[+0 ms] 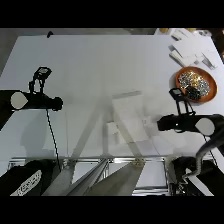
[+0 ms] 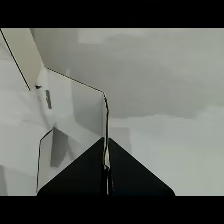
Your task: Fold the box and place the chain.
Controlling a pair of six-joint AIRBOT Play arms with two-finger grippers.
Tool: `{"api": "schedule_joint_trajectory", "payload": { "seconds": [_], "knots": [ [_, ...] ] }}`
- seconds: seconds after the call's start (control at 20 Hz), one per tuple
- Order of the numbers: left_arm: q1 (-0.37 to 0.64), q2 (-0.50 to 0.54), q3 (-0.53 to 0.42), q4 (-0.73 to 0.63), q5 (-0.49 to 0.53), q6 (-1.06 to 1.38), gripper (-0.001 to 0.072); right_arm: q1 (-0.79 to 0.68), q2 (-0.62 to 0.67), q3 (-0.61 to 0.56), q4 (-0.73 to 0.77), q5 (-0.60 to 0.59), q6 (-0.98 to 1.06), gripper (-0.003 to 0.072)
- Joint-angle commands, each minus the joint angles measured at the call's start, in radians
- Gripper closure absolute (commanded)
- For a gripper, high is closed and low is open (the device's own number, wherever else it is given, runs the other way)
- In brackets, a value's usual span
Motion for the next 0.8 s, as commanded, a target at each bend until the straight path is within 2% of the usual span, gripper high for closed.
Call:
{"api": "schedule_joint_trajectory", "payload": {
  "seconds": [0.0,0.15,0.35,0.45,0.65,0.7,0.75],
  "knots": [
    [0.000,0.001,0.000,0.000,0.000,0.000,0.0255,0.166,0.045,-0.024,0.022,-0.044,0.087,0.0668],
    [0.000,0.001,0.000,0.000,0.000,0.000,0.0255,0.249,0.045,-0.024,-0.047,-0.090,0.177,0.0668],
    [0.000,0.001,0.000,-0.001,0.011,0.000,0.0255,0.257,0.045,-0.024,-0.062,-0.116,0.190,0.0667],
    [0.000,0.000,0.000,-0.006,0.079,-0.005,0.0255,0.257,0.045,-0.024,-0.061,-0.116,0.190,0.0667],
    [-0.010,0.000,0.000,-0.203,0.143,0.093,0.0249,0.257,0.045,-0.024,-0.048,-0.111,0.190,0.0667],
    [-0.017,-0.002,0.000,-0.275,0.143,0.152,0.0212,0.257,0.045,-0.024,-0.045,-0.111,0.190,0.0667],
    [-0.023,-0.009,0.000,-0.347,0.138,0.203,0.0094,0.257,0.045,-0.024,-0.046,-0.111,0.190,0.0667]
  ]
}}
